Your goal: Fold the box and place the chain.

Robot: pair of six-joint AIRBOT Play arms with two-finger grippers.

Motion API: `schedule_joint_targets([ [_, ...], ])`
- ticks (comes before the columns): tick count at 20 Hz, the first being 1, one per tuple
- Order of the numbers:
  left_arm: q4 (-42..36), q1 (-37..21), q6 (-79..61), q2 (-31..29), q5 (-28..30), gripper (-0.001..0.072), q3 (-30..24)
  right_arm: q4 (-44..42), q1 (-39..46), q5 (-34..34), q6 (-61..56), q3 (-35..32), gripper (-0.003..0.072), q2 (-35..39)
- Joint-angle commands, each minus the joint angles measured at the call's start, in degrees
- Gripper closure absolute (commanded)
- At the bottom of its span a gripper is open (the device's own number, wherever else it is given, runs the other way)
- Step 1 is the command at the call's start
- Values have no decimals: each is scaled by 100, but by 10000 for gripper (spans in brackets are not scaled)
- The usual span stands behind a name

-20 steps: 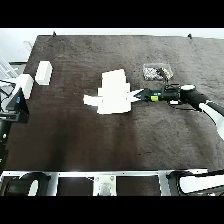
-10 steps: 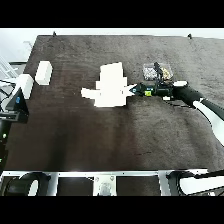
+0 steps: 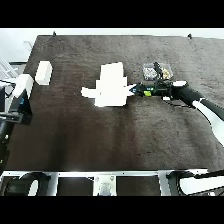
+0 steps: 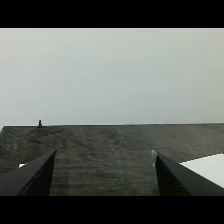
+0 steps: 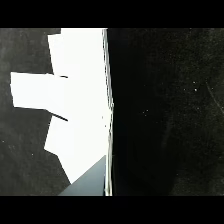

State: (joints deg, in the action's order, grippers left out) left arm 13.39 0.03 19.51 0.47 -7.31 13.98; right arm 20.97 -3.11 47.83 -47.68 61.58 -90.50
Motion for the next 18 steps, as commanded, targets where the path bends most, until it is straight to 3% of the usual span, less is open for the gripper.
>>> schedule_joint_targets([
  [1,-107,-2,4,0,-219,-9,7,26,-4,-4,15,4,677,-4],
  [10,-192,-2,7,2,-503,-7,7,111,-4,-4,15,2,677,-7],
  [11,-192,-2,15,2,-575,5,7,111,-4,-4,15,2,677,-7],
  [12,-188,-2,90,2,-612,92,7,111,-4,-4,15,2,677,-7],
  [13,-188,-2,282,39,-625,121,7,111,-4,-4,17,4,677,-7],
  [15,-184,-2,758,444,-719,121,61,111,-2,-9,146,4,677,-7],
  [18,-181,-2,898,1687,-1353,122,450,201,-2,-35,339,4,677,-7],
])
